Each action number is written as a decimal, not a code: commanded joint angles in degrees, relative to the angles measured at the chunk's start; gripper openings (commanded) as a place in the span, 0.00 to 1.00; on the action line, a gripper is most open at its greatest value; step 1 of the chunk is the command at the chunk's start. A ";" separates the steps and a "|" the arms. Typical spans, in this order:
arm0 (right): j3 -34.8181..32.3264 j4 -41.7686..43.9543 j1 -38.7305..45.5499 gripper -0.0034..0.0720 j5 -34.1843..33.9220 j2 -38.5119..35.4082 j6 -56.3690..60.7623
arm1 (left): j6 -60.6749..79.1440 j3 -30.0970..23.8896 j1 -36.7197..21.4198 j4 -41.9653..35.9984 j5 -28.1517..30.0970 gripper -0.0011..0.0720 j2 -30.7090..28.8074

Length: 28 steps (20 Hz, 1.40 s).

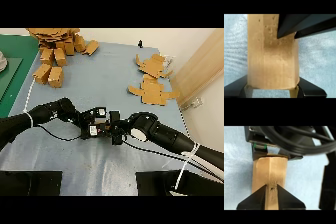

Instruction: Fold the box.

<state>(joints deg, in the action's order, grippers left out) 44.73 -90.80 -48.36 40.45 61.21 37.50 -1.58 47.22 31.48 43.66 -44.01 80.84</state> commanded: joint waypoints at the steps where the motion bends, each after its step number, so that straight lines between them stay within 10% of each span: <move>1: 0.09 -2.16 0.02 0.31 -0.20 -0.59 0.81 | 0.07 0.02 -0.04 0.04 -0.07 0.67 -0.04; 28: -0.04 3.43 -2.34 0.26 2.03 1.20 3.45 | 0.07 0.02 -0.04 0.02 -0.04 0.67 -0.04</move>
<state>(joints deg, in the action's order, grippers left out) 44.73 -87.88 -50.43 42.22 62.35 40.45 -1.45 47.22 31.48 43.72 -44.05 80.84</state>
